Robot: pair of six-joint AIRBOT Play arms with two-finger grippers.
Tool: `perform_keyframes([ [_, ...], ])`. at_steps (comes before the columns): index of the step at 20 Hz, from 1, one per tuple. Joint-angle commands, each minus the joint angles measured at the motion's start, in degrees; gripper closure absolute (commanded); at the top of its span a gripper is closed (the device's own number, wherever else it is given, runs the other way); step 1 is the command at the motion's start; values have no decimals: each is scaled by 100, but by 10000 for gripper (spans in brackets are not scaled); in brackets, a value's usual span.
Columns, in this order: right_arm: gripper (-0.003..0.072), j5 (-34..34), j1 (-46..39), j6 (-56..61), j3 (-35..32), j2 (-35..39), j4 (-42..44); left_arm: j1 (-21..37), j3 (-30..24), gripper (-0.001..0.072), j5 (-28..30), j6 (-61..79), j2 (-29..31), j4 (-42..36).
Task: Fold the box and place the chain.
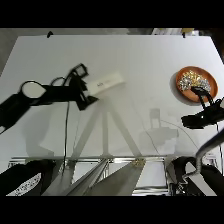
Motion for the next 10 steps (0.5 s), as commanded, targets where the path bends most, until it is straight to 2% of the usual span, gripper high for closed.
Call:
perform_keyframes([
  [1, 667, 4, -4, 0, 2, 4, 0, 1329, 2, 432, -251, -2940, 708, 2081],
  [3, 667, 4, -4, 0, 2, 4, 0, 2100, -2, 432, -549, -3679, 704, 2542],
  [6, 667, 4, -4, 0, 2, 4, 0, 3086, -35, 432, -990, -3969, 503, 2601],
  [10, 667, 2, -4, 0, 2, 4, 0, 3648, -70, 432, -1283, -4203, 81, 2608],
])
